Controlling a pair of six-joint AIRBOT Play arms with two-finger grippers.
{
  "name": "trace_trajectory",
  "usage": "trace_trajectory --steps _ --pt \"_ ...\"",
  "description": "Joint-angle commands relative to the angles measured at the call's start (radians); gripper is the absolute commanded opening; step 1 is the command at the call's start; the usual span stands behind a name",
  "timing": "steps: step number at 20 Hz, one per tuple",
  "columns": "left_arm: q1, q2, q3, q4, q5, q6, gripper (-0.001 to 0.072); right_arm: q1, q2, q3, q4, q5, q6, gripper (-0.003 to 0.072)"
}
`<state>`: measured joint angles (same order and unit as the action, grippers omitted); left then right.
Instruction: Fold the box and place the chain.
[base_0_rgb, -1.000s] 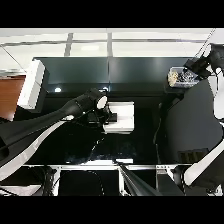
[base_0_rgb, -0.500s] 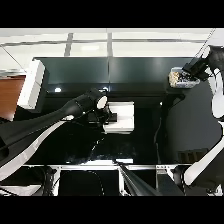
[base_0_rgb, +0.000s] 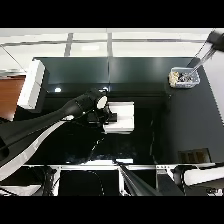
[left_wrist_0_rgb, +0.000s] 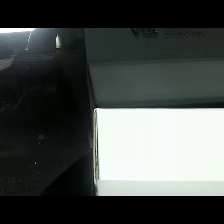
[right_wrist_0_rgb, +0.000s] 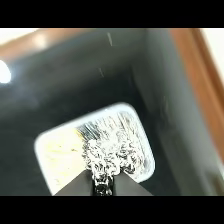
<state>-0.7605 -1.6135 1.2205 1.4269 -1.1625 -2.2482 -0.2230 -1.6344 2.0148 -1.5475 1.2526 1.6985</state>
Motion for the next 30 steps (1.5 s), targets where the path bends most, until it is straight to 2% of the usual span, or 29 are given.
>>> trace_trajectory --steps 1,5,9,12,15,20,24,30 --pt "0.001 0.0 0.0 0.0 0.002 0.0 0.0027 0.021 0.2 0.0 0.104 -0.02 -0.082 0.0011" --pt "0.001 0.0 0.0 0.0 0.003 0.0 0.0027 0.056 0.367 0.0 0.219 -0.006 -0.119 0.001" --pt "0.001 0.0 0.0 0.0 0.003 0.0 0.0027 0.122 0.479 -0.001 0.334 0.08 -0.148 0.001" --pt "0.001 0.0 0.0 0.001 0.003 0.001 0.0028 0.201 0.531 -0.001 0.341 0.156 -0.147 0.0011" --pt "0.001 0.0 0.0 0.001 0.008 0.001 0.0027 0.28 0.541 -0.012 0.408 0.244 -0.147 0.0012" --pt "0.001 0.0 0.0 0.001 0.006 0.001 0.0028 0.394 0.541 -0.074 0.589 0.278 -0.146 0.0012" --pt "0.001 0.0 0.0 0.001 0.007 0.001 0.0028 0.494 0.541 -0.078 0.594 0.274 -0.134 0.0012" --pt "0.001 0.0 0.0 0.001 0.007 0.001 0.0027 0.547 0.526 -0.078 0.595 0.21 -0.123 0.0012"
